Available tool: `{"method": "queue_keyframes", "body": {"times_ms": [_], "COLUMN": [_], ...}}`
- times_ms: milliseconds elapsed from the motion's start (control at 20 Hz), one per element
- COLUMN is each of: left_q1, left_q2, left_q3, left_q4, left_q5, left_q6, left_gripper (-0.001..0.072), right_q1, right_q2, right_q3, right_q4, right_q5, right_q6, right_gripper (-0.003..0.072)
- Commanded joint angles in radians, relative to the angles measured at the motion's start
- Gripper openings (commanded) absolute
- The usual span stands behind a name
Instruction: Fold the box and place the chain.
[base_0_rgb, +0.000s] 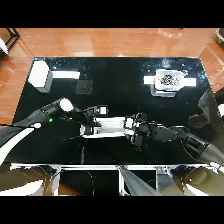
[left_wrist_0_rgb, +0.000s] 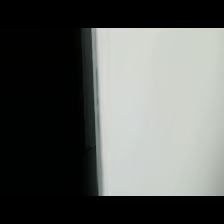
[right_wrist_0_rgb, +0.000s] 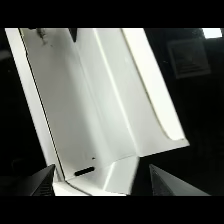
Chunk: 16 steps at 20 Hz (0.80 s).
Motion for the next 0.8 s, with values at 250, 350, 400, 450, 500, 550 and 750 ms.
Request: {"method": "queue_keyframes", "body": {"times_ms": [250,350,400,450,500,550,750], "left_q1": [-0.001,-0.001,-0.001,-0.001,-0.001,-0.001,-0.001], "left_q2": [-0.001,-0.001,-0.001,-0.001,-0.001,-0.001,-0.001], "left_q3": [0.000,0.000,0.000,0.000,0.000,0.000,0.000], "left_q4": [0.001,0.001,0.001,0.001,0.001,0.001,0.001], "left_q5": [0.000,0.000,0.000,-0.001,-0.001,0.000,0.000], "left_q6": [0.000,0.000,0.000,0.000,0.000,0.000,0.000], "left_gripper": [0.0022,0.0023,0.0023,0.0023,0.0023,0.0023,0.0023], "right_q1": [-0.005,-0.017,-0.031,-0.046,-0.058,-0.068,-0.090], "right_q2": [-0.103,-0.152,-0.169,-0.179,-0.180,-0.180,-0.180], "right_q3": [0.089,0.125,0.136,0.142,0.142,0.142,0.142], "right_q4": [0.011,0.026,0.042,0.052,0.055,0.056,0.067], "right_q5": [-0.087,-0.129,-0.150,-0.171,-0.193,-0.216,-0.237], "right_q6": [-0.046,-0.048,-0.048,-0.048,-0.063,-0.077,-0.095], "right_gripper": [0.0704,0.0704,0.0704,0.0704,0.0704,0.0704,0.0697]}}
